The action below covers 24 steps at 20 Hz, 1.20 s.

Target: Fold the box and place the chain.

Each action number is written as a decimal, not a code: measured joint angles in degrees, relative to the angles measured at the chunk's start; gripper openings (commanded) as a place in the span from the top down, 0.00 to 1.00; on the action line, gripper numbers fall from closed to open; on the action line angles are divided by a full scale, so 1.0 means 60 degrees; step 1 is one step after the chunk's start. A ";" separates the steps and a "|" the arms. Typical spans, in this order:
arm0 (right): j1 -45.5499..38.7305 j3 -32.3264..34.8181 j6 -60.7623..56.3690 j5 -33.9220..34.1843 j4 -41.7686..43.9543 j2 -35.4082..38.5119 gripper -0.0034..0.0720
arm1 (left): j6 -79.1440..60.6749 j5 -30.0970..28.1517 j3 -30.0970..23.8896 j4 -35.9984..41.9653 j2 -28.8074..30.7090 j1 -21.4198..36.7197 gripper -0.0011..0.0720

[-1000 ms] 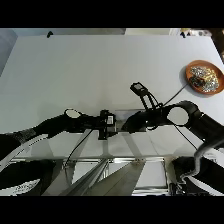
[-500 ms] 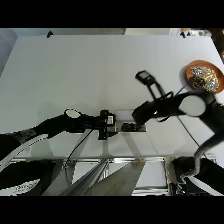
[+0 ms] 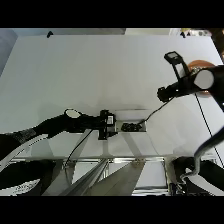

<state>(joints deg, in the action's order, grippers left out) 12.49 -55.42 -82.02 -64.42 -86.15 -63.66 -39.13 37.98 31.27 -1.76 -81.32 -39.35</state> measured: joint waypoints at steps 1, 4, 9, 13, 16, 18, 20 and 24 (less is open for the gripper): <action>-0.0073 0.0084 0.0000 0.0109 -0.0051 -0.0284 0.32 | 0.0000 0.0000 0.0000 0.0000 0.0000 0.0000 0.80; -0.0204 0.0273 -0.0058 0.0408 -0.0219 -0.1078 0.45 | 0.0000 0.0000 -0.0004 0.0000 0.0000 0.0000 0.80; -0.0273 0.0648 -0.1115 0.0637 -0.0936 -0.1810 0.45 | 0.0000 0.0000 0.0000 0.0000 0.0000 0.0000 0.80; -0.0346 0.1253 -0.1610 0.1045 -0.1184 -0.1996 0.45 | 0.0000 0.0000 0.0000 0.0000 0.0000 0.0000 0.80; -0.0361 0.1548 -0.1756 0.1435 -0.1202 -0.2036 0.45 | 0.0000 0.0000 0.0000 0.0000 0.0000 0.0000 0.80; -0.0368 0.1639 -0.1800 0.1650 -0.1126 -0.2047 0.45 | -0.0004 0.0000 0.0000 0.0000 0.0000 0.0000 0.80; -0.0368 0.1679 -0.1800 0.1785 -0.1045 -0.2051 0.45 | 0.0000 0.0000 0.0000 -0.0004 0.0000 0.0000 0.80; -0.0342 0.1719 -0.1789 0.1836 -0.0922 -0.1800 0.45 | 0.0000 0.0000 -0.0004 0.0000 0.0000 0.0000 0.80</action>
